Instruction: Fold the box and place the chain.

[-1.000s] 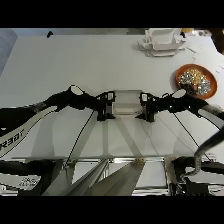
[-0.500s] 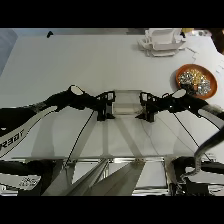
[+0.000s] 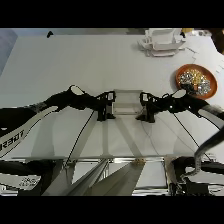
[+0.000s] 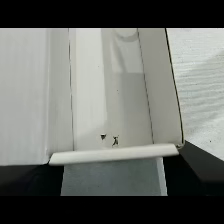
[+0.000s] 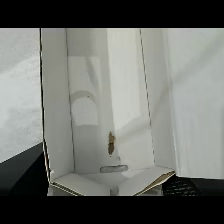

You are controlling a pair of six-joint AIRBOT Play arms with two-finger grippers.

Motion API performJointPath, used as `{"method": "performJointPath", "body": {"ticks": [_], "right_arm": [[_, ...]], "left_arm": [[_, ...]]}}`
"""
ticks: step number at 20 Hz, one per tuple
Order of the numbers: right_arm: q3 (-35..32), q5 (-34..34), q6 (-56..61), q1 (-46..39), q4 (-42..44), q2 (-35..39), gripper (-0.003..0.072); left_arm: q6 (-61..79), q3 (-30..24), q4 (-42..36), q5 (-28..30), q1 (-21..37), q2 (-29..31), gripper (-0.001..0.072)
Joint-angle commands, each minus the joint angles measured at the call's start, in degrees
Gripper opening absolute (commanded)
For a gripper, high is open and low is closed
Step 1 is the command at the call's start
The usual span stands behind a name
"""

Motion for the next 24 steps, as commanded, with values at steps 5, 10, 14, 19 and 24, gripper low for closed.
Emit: {"method": "performJointPath", "body": {"ticks": [5, 10, 14, 19, 24], "right_arm": [[0.0, -1.6, 6.7, 0.0, -5.2, 2.3, 0.0692], [0.0, -1.2, 17.1, -0.1, -14.4, 6.5, 0.0690], [0.0, 0.2, 24.3, -0.1, -19.2, 10.7, 0.0686], [0.0, 4.5, 29.7, -0.1, -22.6, 19.7, 0.0667], [0.0, 5.9, 30.5, 0.0, -17.2, 28.1, 0.0175]], "left_arm": [[0.0, 0.0, 0.1, -0.2, 0.0, 0.0, 0.0013], [0.0, 0.0, 0.1, -0.2, 0.0, 0.0, 0.0013], [0.0, 0.0, 0.1, -0.2, 0.0, 0.0, 0.0013], [0.0, 0.0, 0.1, -0.2, 0.0, 0.0, 0.0013], [0.0, 0.0, 0.1, -0.2, 0.0, 0.0, 0.0013]]}}
